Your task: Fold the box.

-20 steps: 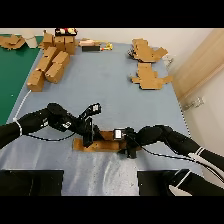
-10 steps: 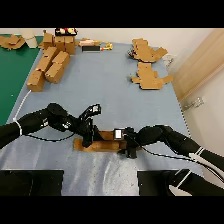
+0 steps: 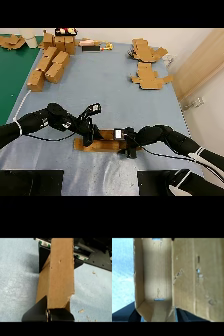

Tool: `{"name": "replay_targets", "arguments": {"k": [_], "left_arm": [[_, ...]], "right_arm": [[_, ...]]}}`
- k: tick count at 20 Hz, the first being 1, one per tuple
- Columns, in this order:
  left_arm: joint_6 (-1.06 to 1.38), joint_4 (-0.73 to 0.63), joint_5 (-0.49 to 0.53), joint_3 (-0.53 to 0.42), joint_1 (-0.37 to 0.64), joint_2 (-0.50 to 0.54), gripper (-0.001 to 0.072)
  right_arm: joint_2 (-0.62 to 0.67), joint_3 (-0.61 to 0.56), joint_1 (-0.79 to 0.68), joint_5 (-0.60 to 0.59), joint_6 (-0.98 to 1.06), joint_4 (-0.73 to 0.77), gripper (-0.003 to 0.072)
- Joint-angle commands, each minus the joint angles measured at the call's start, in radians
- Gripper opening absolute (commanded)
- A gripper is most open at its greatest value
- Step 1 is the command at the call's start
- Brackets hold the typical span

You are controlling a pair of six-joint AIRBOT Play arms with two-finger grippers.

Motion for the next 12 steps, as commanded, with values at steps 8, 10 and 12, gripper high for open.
{"name": "replay_targets", "arguments": {"k": [8,10,12], "left_arm": [[-0.001,0.001,0.007,-0.001,0.0,0.0,0.0013],[-0.001,0.002,0.007,-0.001,0.0,0.0,0.0013],[-0.001,0.002,0.006,-0.001,0.0,0.0,0.0013]], "right_arm": [[-0.001,0.002,0.001,0.0,0.0,0.054,0.0548],[-0.001,0.002,0.001,-0.005,0.0,0.068,0.0547],[-0.001,0.001,0.001,-0.011,0.0,0.068,0.0447]]}}
